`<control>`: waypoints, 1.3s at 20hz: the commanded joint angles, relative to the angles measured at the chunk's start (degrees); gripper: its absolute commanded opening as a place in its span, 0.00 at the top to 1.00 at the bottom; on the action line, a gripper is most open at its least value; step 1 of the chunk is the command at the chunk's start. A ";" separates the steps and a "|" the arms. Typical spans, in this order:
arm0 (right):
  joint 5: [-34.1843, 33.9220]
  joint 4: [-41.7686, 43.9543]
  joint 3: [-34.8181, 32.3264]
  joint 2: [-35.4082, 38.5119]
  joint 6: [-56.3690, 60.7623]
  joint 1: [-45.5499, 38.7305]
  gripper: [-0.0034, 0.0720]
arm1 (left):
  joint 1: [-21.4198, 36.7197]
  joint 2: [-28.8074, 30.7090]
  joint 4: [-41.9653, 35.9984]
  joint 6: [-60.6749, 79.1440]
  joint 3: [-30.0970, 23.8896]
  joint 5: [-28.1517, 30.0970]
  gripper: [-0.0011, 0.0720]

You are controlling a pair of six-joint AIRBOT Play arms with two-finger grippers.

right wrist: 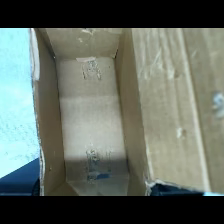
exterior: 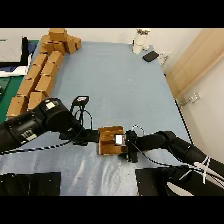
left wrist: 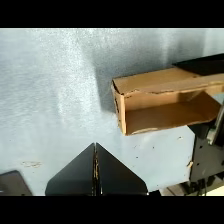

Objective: Fold the box.

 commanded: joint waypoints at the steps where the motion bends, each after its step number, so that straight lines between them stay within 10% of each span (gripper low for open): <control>1: 0.02 0.00 0.04 0.02 0.02 -0.02 0.16 | 1.29 2.82 -0.26 11.26 -0.02 -0.72 0.97; 5: 0.02 0.00 0.07 0.02 0.02 -0.02 0.16 | 4.35 4.83 -0.09 29.79 -1.07 -0.79 0.97; 11: 0.00 0.00 0.07 0.02 0.02 -0.02 0.16 | 24.74 7.10 -24.44 91.06 -13.05 6.97 0.96; 13: 0.02 0.00 0.07 0.02 0.02 -0.02 0.16 | 26.95 6.64 -30.29 100.30 -18.67 15.39 0.04; 20: 0.02 0.00 0.07 0.02 0.02 -0.02 0.16 | 19.41 2.93 -47.25 136.10 -31.67 28.41 0.04; 26: 0.02 0.00 0.07 0.02 0.02 -0.02 0.16 | 11.30 -2.27 -51.23 140.54 -32.15 37.62 0.04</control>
